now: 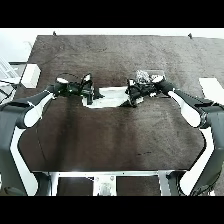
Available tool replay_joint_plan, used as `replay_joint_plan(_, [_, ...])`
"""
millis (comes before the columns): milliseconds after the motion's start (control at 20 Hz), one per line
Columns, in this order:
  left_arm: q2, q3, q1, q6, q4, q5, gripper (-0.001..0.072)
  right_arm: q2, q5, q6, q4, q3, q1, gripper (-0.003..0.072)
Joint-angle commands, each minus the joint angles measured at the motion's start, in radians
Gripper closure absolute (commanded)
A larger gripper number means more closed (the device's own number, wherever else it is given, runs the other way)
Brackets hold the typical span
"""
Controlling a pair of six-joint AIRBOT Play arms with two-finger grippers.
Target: Fold the box and place the chain.
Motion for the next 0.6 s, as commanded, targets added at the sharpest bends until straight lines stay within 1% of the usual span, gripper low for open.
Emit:
replay_joint_plan(0, [0.0,0.0,-0.001,0.0,0.0,-0.001,0.0688,-0.001,-0.009,0.001,-0.008,0.0,0.001,0.0129])
replay_joint_plan(50, [0.0,0.0,-0.001,0.0,0.0,-0.001,0.0688,-0.001,-0.009,0.0,-0.01,0.0,0.001,0.0162])
replay_joint_plan(100, [0.0,0.0,-0.001,0.0,0.0,-0.001,0.0688,-0.001,-0.009,0.0,-0.01,0.0,0.001,0.0233])
replay_joint_plan(150, [0.0,0.0,-0.001,0.0,0.0,0.0,0.0688,-0.001,-0.009,0.0,-0.01,0.0,0.001,0.0254])
replay_joint_plan(550, [0.0,0.0,-0.001,0.0,0.0,0.0,0.0688,0.0,-0.007,-0.002,-0.007,0.0,0.0,0.0248])
